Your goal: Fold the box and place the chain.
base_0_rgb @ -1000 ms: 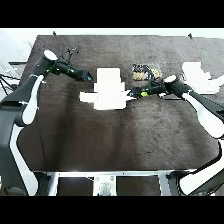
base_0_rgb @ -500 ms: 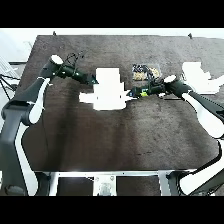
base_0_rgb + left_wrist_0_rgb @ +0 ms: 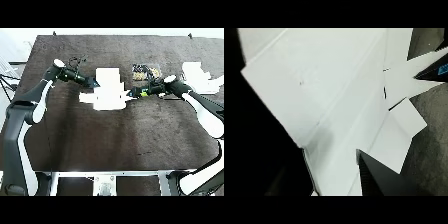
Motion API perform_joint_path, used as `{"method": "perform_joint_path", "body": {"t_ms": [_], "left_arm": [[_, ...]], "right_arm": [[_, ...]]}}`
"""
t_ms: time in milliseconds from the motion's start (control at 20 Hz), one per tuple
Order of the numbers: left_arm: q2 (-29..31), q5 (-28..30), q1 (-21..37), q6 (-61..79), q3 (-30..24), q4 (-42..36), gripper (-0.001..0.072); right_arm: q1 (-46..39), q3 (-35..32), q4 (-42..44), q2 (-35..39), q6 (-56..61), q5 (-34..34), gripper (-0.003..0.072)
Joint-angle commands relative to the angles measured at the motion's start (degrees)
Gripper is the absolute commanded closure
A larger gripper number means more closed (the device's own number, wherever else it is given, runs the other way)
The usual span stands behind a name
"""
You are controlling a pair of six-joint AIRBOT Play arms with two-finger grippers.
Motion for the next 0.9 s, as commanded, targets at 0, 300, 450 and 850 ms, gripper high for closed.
{"method": "perform_joint_path", "body": {"t_ms": [0,300,450,850], "left_arm": [[-1.1,-0.7,0.0,1.6,0.0,-2.9,0.0244],[-1.2,-0.5,0.0,2.2,0.0,-4.3,0.0256],[-1.2,0.4,0.0,2.2,0.0,-4.4,0.0314],[-1.2,0.6,0.0,3.1,0.0,-4.5,0.0362]], "right_arm": [[0.0,0.0,0.0,0.0,0.0,0.0,0.0674],[0.1,0.0,0.0,0.0,0.0,0.0,0.0675],[0.1,0.0,0.0,0.0,0.0,0.0,0.0675],[0.1,0.0,0.0,0.0,0.0,0.0,0.0674]]}}
